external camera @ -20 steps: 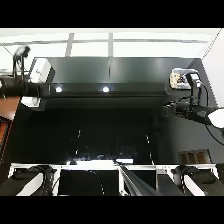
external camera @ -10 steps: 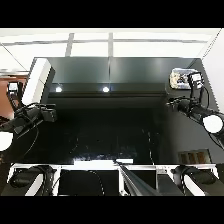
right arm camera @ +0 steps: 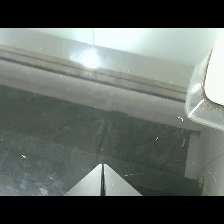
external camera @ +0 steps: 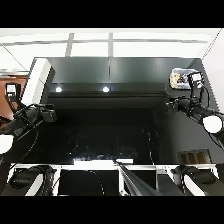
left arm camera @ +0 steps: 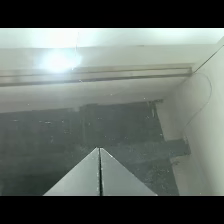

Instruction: Fold the box and place the chain.

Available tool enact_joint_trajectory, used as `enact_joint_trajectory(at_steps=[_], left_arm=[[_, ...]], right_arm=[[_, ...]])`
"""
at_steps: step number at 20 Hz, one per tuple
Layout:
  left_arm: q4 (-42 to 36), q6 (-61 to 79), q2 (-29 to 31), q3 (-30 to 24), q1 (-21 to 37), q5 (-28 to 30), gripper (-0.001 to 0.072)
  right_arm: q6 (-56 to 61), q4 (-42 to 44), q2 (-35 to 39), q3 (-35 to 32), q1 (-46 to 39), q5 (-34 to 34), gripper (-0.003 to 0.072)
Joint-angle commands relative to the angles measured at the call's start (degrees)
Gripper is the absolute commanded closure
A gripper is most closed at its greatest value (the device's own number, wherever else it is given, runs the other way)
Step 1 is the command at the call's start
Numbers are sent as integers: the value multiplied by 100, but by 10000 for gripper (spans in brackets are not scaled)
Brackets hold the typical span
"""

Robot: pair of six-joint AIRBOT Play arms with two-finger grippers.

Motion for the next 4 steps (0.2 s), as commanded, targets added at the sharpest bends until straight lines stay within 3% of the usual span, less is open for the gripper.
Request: enact_joint_trajectory(at_steps=[1,4], left_arm=[[2,4,7,-4,-2,20,680],[0,4,7,-4,-2,20,680]], right_arm=[[0,-7,7,-2,2,-7,670],[0,-7,7,-2,2,-7,670]])
